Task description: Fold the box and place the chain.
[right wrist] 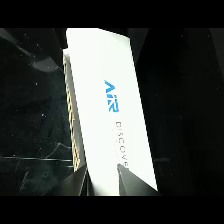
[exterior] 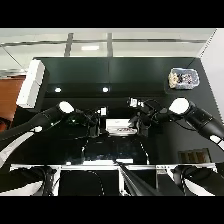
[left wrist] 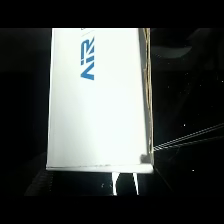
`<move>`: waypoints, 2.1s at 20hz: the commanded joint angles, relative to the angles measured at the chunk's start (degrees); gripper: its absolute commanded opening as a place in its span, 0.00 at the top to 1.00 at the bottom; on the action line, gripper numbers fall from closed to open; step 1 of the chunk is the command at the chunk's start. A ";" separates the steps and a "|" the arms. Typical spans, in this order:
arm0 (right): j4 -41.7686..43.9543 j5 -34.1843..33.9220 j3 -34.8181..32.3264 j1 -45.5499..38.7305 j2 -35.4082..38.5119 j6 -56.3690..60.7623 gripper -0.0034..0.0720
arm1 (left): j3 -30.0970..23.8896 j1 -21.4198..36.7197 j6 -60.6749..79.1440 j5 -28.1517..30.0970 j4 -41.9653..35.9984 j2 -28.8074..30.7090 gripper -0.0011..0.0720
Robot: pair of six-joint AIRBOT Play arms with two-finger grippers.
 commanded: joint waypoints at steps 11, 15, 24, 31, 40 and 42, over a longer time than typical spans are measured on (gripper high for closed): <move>0.00 1.14 -0.13 0.07 -0.70 0.00 0.68 | 0.00 -0.04 -0.04 -0.02 0.00 -0.02 0.32; 0.00 1.16 -0.13 0.07 -0.70 0.00 0.67 | 0.00 -0.04 -0.04 -0.02 0.00 -0.02 0.32; -0.07 1.36 -1.99 0.07 -0.72 0.24 0.57 | 0.00 -0.04 -0.04 -0.02 0.00 -0.02 0.32; 0.02 1.40 -2.34 0.04 0.17 5.73 0.57 | 0.00 -0.04 -0.04 -0.02 0.00 -0.04 0.32; 12.24 0.50 -1.90 -2.75 3.93 45.48 0.88 | 0.00 -0.02 -0.11 -0.04 0.02 -0.04 0.32; 11.82 -1.42 -1.92 -0.55 3.41 47.17 0.93 | 0.00 -0.04 -0.11 -0.04 0.02 -0.04 0.32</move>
